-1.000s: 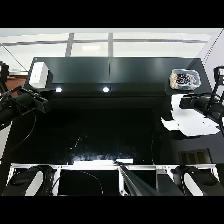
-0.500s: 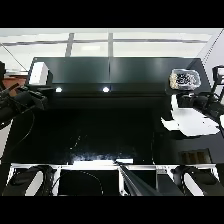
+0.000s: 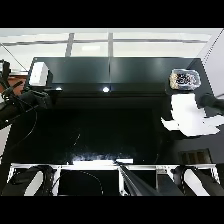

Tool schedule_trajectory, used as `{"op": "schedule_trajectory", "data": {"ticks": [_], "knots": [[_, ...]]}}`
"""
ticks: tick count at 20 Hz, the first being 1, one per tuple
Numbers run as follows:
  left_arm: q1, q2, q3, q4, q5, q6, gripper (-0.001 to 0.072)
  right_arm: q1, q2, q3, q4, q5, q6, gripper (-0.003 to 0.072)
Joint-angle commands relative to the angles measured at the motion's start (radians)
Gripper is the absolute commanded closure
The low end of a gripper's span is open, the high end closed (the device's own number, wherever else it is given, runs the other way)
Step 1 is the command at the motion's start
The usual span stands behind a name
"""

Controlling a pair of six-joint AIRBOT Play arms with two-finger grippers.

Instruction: Fold the box and place the chain.

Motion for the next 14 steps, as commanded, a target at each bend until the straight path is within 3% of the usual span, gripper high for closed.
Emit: {"op": "schedule_trajectory", "data": {"ticks": [1,3,5,9,11,14], "knots": [[0.000,-0.006,0.000,0.001,-0.005,-0.004,0.0061,-0.317,-0.089,0.086,-0.016,0.063,0.034,-0.0024],[0.000,-0.011,0.000,0.001,-0.005,-0.004,0.0061,-0.456,-0.169,0.153,-0.016,0.150,-0.010,-0.0024],[0.000,-0.020,0.000,0.001,-0.007,-0.004,0.0061,-0.550,-0.285,0.245,0.015,0.268,-0.184,-0.0017],[0.000,-0.023,0.000,-0.025,-0.013,-0.008,0.0062,-0.671,-0.560,0.441,0.409,0.677,-0.655,-0.0016],[0.000,-0.023,0.000,-0.073,-0.003,-0.008,0.0062,-0.670,-0.663,0.505,0.481,0.722,-0.666,-0.0015],[0.000,-0.023,0.000,-0.079,-0.005,-0.008,0.0062,-0.642,-0.814,0.615,0.549,0.896,-0.705,-0.0015]]}}
